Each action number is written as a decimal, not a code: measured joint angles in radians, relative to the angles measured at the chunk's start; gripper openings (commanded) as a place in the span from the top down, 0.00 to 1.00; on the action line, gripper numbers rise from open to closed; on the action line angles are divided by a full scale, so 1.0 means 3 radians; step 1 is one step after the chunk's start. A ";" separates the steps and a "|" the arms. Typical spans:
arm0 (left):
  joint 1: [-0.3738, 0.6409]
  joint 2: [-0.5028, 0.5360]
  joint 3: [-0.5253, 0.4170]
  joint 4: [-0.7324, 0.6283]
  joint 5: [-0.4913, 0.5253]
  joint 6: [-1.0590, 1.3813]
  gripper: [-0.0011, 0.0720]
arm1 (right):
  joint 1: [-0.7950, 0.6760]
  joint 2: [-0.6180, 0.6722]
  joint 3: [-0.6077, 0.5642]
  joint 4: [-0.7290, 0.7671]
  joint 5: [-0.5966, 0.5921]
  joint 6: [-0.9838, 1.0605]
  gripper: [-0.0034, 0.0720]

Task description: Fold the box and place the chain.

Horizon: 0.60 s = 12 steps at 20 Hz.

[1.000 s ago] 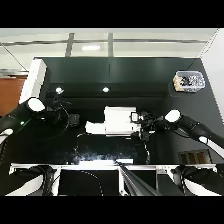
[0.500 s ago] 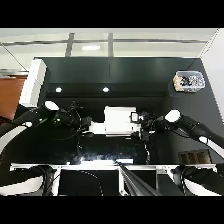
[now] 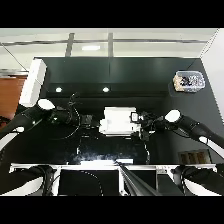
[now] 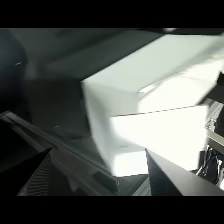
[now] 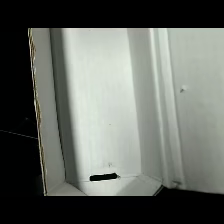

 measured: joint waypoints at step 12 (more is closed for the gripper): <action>-0.0654 0.0084 0.0156 -0.0036 0.0548 0.0067 0.36 | 0.0000 0.0000 0.0000 0.0000 0.0000 0.0000 0.65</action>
